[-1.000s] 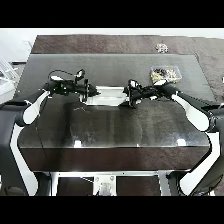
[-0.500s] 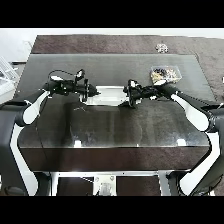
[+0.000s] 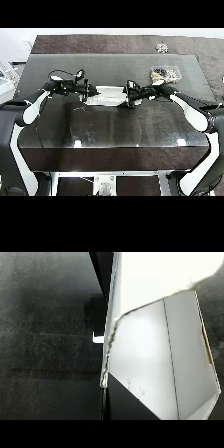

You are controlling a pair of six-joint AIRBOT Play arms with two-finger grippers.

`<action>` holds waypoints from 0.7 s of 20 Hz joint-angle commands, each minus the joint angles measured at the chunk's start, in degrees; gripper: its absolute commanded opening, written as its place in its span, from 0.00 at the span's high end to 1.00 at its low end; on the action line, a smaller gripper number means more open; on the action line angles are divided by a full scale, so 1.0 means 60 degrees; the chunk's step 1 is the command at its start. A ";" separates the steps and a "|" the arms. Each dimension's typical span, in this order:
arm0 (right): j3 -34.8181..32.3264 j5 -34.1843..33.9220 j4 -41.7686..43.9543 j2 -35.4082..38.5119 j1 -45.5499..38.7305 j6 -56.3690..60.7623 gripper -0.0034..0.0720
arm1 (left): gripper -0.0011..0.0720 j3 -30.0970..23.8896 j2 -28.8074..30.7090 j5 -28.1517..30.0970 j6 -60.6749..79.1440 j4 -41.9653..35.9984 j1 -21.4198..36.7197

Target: Fold the box and place the chain.

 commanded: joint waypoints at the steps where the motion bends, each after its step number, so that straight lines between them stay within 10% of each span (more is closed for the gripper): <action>1: 0.0011 0.0004 0.0000 -0.0004 0.0029 0.0004 0.11 | 0.95 0.0004 0.0007 0.0011 0.0004 -0.0004 0.0004; 14: 0.0193 -0.0113 -0.0277 -0.0007 0.0022 -0.0182 0.18 | 0.95 0.0004 0.0007 0.0007 0.0004 -0.0004 0.0004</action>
